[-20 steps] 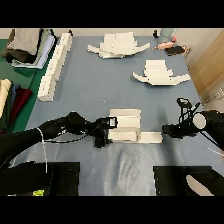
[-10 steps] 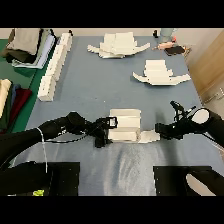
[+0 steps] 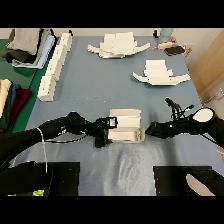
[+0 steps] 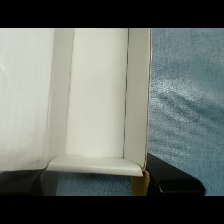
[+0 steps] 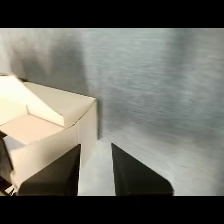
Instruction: Fold the box.
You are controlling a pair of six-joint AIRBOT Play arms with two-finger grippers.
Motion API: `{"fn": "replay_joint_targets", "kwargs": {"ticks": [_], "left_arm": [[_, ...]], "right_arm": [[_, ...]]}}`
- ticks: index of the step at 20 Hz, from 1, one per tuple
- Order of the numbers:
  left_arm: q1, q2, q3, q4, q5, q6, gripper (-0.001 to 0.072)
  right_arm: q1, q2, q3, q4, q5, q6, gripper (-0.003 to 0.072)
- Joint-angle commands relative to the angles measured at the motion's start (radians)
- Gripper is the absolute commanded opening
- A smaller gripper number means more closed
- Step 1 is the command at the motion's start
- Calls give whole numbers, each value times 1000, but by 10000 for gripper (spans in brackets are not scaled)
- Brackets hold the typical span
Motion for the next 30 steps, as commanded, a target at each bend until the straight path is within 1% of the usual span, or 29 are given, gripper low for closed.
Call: {"fn": "replay_joint_targets", "kwargs": {"ticks": [1, 2, 4, 8, 10, 12, 15, 18, 20, 21, 23, 25, 26, 27, 29, 30], "left_arm": [[-1, 0, 1, 0, 0, 0, 519], [-1, 0, 1, 0, 0, 0, 520], [-1, 0, 1, 0, 0, 0, 519], [-1, 0, 1, 0, 0, 0, 519], [-1, 0, 1, 0, 0, 0, 519], [-1, 0, 1, 0, 0, 0, 520], [-1, 0, 1, 0, 0, 0, 520], [-1, 0, 1, 0, 0, 0, 519], [-1, 0, 1, 0, 0, 0, 519], [-1, 0, 1, 0, 0, 0, 519], [-1, 0, 1, 0, 0, 0, 519], [-1, 0, 1, 0, 0, 0, 519], [-1, 0, 2, 0, 0, 0, 520], [-1, 0, 1, 0, 0, 0, 519], [-1, 0, 1, 0, 0, 0, 519], [-1, 0, 1, 0, 0, 0, 519]], "right_arm": [[41, -5, 0, 89, 5, -81, 454], [58, -5, 0, 92, 5, -81, 534], [94, -5, 0, 91, -18, -81, 534], [146, -19, 1, 84, -101, -66, 533], [188, -43, 18, 28, -148, -12, 528], [255, -75, 76, -119, -162, 124, 517], [396, -119, 187, -371, -163, 413, 516], [540, -194, 269, -528, -142, 687, 506], [625, -265, 308, -602, -107, 817, 488], [667, -303, 330, -663, -89, 898, 471], [726, -367, 377, -771, -38, 1030, 470], [748, -408, 414, -823, -2, 1121, 468], [747, -418, 424, -824, -1, 1146, 434], [747, -422, 427, -835, -1, 1174, 415], [747, -422, 429, -839, 14, 1205, 395], [747, -422, 428, -839, 27, 1205, 355]]}}
